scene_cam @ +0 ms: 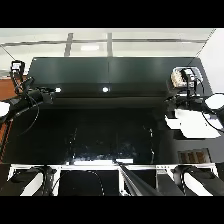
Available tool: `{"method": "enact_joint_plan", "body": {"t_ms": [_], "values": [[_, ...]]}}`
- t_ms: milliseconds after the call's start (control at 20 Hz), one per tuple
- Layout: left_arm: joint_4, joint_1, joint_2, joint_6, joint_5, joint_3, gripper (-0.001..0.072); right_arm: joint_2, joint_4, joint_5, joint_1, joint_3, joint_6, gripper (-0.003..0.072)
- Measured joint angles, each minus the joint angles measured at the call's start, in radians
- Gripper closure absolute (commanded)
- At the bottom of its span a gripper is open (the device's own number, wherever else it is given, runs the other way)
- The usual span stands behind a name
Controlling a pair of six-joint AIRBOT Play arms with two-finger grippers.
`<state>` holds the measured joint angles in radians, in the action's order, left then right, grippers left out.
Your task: Fold the box and place the chain.
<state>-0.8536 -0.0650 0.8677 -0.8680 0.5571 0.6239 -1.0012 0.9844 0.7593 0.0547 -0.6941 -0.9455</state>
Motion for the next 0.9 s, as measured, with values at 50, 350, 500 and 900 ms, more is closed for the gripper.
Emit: {"method": "enact_joint_plan", "body": {"t_ms": [50,350,500,900], "values": [[0.0,0.0,0.0,0.0,0.0,0.0,0.0679,0.0,0.0,0.0,0.0,0.0,0.0,0.0671],[0.0,0.0,0.0,0.0,0.0,0.0,0.0679,0.0,0.0,0.0,0.0,0.0,0.0,0.0671],[0.0,0.0,0.0,0.0,0.0,0.0,0.0679,0.0,0.0,0.0,0.0,0.0,0.0,0.0671],[0.074,0.001,0.021,-0.001,-0.172,0.0,0.0678,0.0,-0.078,-0.006,0.0,0.0,0.0,0.0669]]}}
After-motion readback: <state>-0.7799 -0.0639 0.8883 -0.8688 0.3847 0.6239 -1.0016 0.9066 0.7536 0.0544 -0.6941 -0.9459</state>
